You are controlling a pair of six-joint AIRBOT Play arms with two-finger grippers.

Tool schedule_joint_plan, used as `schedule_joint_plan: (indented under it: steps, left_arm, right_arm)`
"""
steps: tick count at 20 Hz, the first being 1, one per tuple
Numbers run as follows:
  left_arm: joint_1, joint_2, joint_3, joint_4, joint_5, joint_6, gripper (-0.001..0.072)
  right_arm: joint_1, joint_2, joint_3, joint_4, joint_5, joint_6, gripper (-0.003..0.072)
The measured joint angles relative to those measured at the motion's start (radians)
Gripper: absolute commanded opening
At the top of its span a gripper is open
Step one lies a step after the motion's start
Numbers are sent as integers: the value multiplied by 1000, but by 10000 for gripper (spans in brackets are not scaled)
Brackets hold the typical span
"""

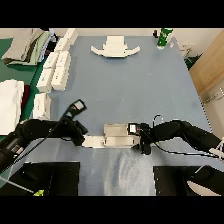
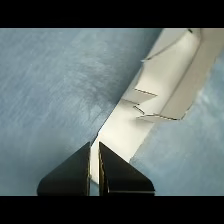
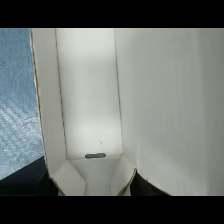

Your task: Fold the box.

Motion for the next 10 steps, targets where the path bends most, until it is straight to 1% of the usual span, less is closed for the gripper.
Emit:
schedule_joint_plan:
  steps: [2, 5, 7, 8, 9, 10]
  left_arm:
    - [63, 60, -10, 47, -50, -260, 97]
    - [147, 81, -45, 86, -104, -552, 97]
    - [178, 57, -79, 85, -123, -655, 96]
    - [187, 40, -99, 69, -127, -684, 47]
    - [194, 17, -121, 44, -125, -700, 18]
    - [198, -3, -138, 15, -122, -702, 18]
  right_arm:
    - [0, 0, 0, 0, 0, 0, 449]
    - [0, 0, 0, 0, 0, 0, 449]
    - [0, 0, 0, 0, 0, 0, 449]
    - [0, 0, 0, 0, 0, 0, 449]
    - [0, 0, 0, 0, 0, 0, 449]
    - [0, 0, 0, 0, 0, 0, 449]
